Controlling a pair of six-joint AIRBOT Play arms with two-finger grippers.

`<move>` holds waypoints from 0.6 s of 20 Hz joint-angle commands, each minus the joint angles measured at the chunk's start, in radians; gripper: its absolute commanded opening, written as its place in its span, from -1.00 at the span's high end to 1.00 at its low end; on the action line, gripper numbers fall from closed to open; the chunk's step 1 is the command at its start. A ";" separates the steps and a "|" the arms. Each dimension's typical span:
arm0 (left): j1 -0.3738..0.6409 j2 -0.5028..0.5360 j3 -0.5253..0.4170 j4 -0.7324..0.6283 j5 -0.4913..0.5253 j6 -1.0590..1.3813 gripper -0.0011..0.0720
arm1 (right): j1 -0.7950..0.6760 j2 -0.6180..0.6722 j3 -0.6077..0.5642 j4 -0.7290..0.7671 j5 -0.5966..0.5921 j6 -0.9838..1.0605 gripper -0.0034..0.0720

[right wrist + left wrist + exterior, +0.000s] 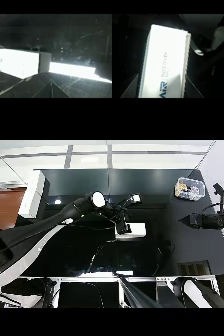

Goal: Fold the box and place the chain.

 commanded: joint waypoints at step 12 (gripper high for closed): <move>-0.059 -0.001 0.001 0.053 0.013 0.051 -0.97 | 0.000 0.000 -0.001 0.000 0.000 0.000 0.86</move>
